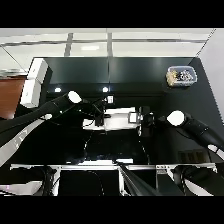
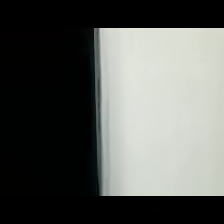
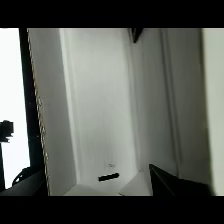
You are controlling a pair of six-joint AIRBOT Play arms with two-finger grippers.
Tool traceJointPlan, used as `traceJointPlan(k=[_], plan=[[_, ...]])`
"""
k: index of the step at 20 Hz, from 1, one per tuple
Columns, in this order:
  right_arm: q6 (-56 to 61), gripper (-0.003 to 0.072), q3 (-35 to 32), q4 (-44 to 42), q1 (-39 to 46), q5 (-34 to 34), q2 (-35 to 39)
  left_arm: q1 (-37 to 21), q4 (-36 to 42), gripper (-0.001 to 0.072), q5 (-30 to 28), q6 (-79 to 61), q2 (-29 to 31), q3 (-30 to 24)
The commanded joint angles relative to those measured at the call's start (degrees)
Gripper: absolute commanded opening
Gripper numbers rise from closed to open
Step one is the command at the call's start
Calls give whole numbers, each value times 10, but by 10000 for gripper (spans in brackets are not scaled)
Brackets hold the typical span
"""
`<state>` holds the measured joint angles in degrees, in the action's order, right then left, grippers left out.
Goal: Fold the box and place the chain.
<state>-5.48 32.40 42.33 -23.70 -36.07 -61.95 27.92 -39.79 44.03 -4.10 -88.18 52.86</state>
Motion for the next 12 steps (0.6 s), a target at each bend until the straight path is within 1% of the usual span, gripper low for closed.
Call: traceJointPlan(k=[1, 4, 5, 6, 8, 9, 12], plan=[[-2, 661, 12, -49, 26, 3, -2, 0, -1, 25, 1, 0, 0, 0], [-2, 661, 12, -53, 57, 4, -3, 0, -1, 25, 1, 0, 0, 0], [-7, 661, 12, -65, 66, 2, -6, 0, -1, 25, 1, 0, 0, 0], [-30, 661, 12, -94, 68, -5, -12, 0, -1, 25, 0, 0, 0, 0], [-106, 661, 12, -148, 68, -31, -34, 0, -3, 25, 0, 0, 0, 0], [-123, 660, 12, -167, 68, -41, -49, -1, -3, 25, 0, 0, 0, 0], [-144, 661, 12, -174, 68, -82, -73, -1, -3, 25, 0, 0, 0, 0]])
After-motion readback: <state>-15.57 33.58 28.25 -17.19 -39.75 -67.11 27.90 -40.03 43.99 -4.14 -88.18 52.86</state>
